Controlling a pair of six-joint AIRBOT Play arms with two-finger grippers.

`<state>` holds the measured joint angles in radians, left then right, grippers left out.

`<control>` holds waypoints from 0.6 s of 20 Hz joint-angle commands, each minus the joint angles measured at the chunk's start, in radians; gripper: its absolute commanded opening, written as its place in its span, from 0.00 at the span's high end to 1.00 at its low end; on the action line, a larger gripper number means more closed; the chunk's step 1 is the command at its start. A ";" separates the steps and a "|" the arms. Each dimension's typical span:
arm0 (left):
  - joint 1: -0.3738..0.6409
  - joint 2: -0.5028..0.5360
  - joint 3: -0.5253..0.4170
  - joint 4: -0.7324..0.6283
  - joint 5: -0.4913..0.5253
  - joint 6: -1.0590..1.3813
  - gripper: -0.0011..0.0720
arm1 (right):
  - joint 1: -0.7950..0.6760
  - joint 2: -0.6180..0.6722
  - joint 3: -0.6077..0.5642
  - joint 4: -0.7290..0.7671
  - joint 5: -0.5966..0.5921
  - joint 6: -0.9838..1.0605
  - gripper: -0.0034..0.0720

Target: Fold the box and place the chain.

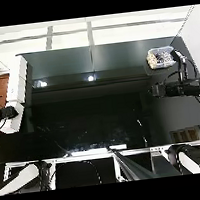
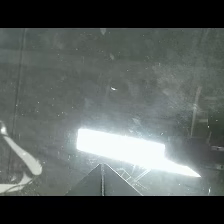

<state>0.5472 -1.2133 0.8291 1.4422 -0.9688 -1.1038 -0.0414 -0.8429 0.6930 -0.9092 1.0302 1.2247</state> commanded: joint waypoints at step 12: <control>-0.114 -0.040 0.372 -0.199 -0.117 -0.065 0.02 | 0.065 -0.003 0.001 0.068 -0.127 -0.085 0.93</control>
<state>0.4946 -1.2770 1.0904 1.3258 -0.9852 -1.1290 -0.0189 -0.8436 0.6930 -0.8722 0.9905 1.1912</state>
